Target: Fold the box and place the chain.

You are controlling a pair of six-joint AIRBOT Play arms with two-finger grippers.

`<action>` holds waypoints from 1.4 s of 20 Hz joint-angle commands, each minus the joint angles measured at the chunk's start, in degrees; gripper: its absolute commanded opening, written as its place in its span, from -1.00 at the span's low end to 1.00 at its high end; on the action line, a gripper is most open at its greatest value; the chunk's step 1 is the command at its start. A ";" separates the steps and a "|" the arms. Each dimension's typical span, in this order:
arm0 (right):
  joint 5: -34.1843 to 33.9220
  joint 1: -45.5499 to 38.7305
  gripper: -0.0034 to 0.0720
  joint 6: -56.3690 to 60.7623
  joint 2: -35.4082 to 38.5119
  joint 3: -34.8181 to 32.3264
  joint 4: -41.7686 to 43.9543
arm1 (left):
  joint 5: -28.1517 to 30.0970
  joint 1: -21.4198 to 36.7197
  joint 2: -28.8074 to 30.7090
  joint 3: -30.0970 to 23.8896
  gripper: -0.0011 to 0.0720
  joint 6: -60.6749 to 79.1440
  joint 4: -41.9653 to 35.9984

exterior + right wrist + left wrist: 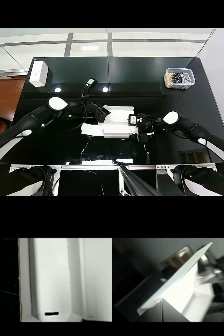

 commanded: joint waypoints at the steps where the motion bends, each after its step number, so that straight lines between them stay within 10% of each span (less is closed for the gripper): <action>1: -0.02 0.04 -0.42 0.00 0.02 0.02 0.00 | -1.88 0.13 -6.34 2.67 -0.90 -4.92 7.82; 10: -0.02 0.04 -0.42 0.00 0.02 0.02 0.00 | -12.33 3.41 -7.30 6.19 -0.90 -6.47 8.87; 19: -0.02 0.04 -0.42 0.00 0.02 0.02 0.00 | -11.06 9.29 20.35 -9.64 -0.89 3.26 19.54; 20: -0.02 0.04 -0.42 0.00 0.02 0.02 0.00 | -12.37 9.27 20.94 -11.26 -0.76 7.91 21.68; 22: -0.02 0.04 -0.42 0.00 0.02 0.02 0.00 | -11.91 8.59 20.24 -13.18 0.82 17.46 22.73; 28: -0.02 0.04 -0.42 0.00 0.02 0.02 0.00 | -4.31 2.08 15.43 -13.03 0.96 30.14 24.00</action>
